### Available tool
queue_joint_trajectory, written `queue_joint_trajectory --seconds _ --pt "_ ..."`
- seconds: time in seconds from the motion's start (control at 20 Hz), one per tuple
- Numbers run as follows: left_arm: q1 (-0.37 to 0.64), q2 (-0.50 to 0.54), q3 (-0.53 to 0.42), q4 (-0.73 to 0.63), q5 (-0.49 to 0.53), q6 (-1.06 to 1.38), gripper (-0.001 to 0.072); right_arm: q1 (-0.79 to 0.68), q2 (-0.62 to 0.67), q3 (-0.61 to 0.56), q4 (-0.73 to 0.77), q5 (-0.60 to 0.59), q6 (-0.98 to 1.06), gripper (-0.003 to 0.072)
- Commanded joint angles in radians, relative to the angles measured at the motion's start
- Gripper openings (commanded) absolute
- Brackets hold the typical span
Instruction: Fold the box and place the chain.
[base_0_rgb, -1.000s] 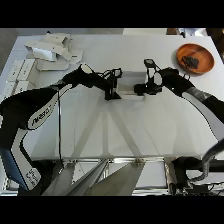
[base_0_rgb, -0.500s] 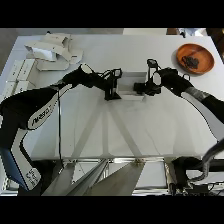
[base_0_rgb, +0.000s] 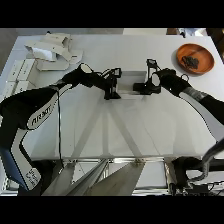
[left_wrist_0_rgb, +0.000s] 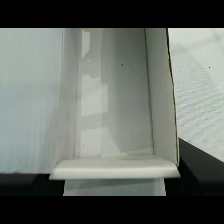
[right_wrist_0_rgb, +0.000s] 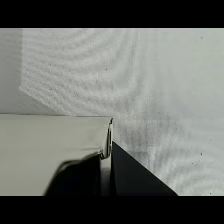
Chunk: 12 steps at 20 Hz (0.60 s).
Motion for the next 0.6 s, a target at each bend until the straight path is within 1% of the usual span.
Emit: queue_joint_trajectory --seconds 0.0,0.05,0.1,0.15,0.2,0.35,0.55 --pt "0.000 -0.001 0.001 0.000 -0.003 0.001 0.0438 0.004 -0.006 0.001 0.005 -0.017 -0.004 0.0016" --pt "0.000 -0.001 0.001 0.000 -0.003 0.001 0.0438 0.004 -0.006 0.001 0.005 -0.018 -0.004 0.0018" --pt "0.000 -0.001 0.001 0.000 -0.003 0.001 0.0438 0.004 -0.005 0.001 0.006 -0.021 -0.004 0.0119" --pt "0.000 -0.001 0.001 0.000 -0.003 0.001 0.0439 0.004 -0.005 0.001 0.006 -0.019 -0.004 0.0340" --pt "0.000 -0.001 0.001 0.000 -0.003 0.001 0.0438 0.004 -0.004 0.002 0.013 -0.012 -0.004 0.0406" --pt "0.000 -0.001 0.001 0.000 -0.003 0.001 0.0438 0.003 0.012 0.008 0.029 0.006 -0.004 0.0405" --pt "0.000 -0.001 0.001 0.000 -0.003 0.001 0.0438 -0.008 0.102 0.008 0.023 0.006 -0.005 0.0405"
